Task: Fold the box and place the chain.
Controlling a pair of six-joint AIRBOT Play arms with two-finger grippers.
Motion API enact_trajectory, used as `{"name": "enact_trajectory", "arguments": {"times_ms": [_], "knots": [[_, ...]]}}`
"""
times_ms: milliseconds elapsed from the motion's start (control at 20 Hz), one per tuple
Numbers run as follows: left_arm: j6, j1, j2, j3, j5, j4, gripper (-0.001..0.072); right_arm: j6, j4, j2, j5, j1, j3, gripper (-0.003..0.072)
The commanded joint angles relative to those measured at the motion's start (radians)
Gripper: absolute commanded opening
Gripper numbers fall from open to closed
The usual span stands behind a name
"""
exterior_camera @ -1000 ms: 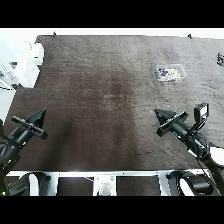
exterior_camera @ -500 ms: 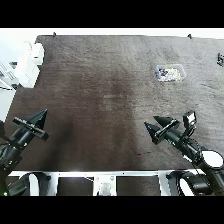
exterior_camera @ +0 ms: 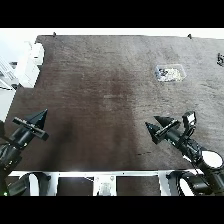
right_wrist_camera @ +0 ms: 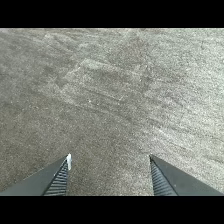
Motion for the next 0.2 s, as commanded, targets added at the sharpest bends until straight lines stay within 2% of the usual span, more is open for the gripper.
{"name": "enact_trajectory", "arguments": {"times_ms": [0,150], "knots": [[0.0,0.0,0.0,-0.001,0.0,0.0,0.0022,0.0,0.0,0.001,-0.002,0.0,0.0,0.057],[0.0,0.0,0.0,-0.001,0.0,0.0,0.0022,0.0,0.0,0.001,-0.002,0.0,0.0,0.057]]}}
